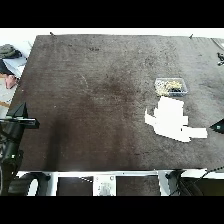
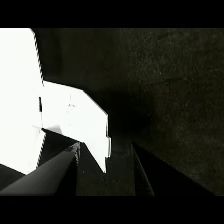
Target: Fold the box and place the chain.
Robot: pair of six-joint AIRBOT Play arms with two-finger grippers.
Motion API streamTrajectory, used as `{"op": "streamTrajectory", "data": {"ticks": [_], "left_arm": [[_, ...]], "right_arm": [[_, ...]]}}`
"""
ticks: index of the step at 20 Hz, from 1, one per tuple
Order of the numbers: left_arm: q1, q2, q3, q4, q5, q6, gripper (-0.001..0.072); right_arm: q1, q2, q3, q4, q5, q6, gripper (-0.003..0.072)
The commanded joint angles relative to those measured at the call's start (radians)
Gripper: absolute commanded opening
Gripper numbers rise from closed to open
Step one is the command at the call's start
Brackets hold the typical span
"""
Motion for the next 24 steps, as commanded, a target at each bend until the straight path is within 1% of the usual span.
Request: {"op": "streamTrajectory", "data": {"ticks": [1, 4, 7, 8, 10, 12, 14, 16, 17, 18, 22, 24], "left_arm": [[0.001, 0.0, 0.0, 0.0, 0.0, 0.0, 0.0012], [0.001, 0.0, 0.0, 0.0, 0.0, 0.0, 0.0012], [0.001, 0.0, 0.0, 0.0, 0.0, 0.0, 0.0012], [0.001, 0.0, 0.0, 0.0, 0.0, 0.0, 0.0012], [0.001, 0.0, 0.0, 0.0, 0.0, 0.0, 0.0012], [0.001, 0.0, 0.0, 0.0, 0.0, 0.0, 0.0012], [0.001, 0.0, 0.0, 0.0, 0.0, 0.0, 0.0012], [0.001, 0.0, 0.0, 0.0, 0.0, 0.0, 0.0012], [0.001, 0.0, 0.0, 0.0, 0.0, 0.0, 0.0012], [0.001, 0.0, 0.0, 0.0, 0.0, 0.0, 0.0012], [0.001, 0.0, 0.0, 0.0, 0.0, 0.0, 0.0012], [0.001, 0.0, 0.0, 0.0, 0.0, 0.0, 0.0012]], "right_arm": [[-0.014, -0.021, -0.019, 0.006, 0.014, -0.023, 0.038], [-0.01, -0.064, -0.062, 0.056, 0.007, -0.042, 0.038], [-0.009, -0.111, -0.074, 0.114, 0.01, -0.053, 0.0379], [-0.001, -0.119, -0.078, 0.114, 0.017, -0.06, 0.0378], [0.04, -0.119, -0.106, 0.069, 0.011, -0.084, 0.0379], [0.083, -0.119, -0.127, 0.102, -0.038, -0.134, 0.0377], [0.112, -0.121, -0.138, 0.14, -0.057, -0.169, 0.0264], [0.135, -0.128, -0.144, 0.095, -0.045, -0.165, 0.0263], [0.135, -0.128, -0.147, 0.096, -0.046, -0.167, 0.0229], [0.132, -0.127, -0.146, 0.106, -0.045, -0.169, -0.002], [0.128, -0.093, -0.146, 0.124, 0.021, -0.169, -0.0017], [0.137, -0.053, -0.147, 0.185, 0.082, -0.168, -0.0018]]}}
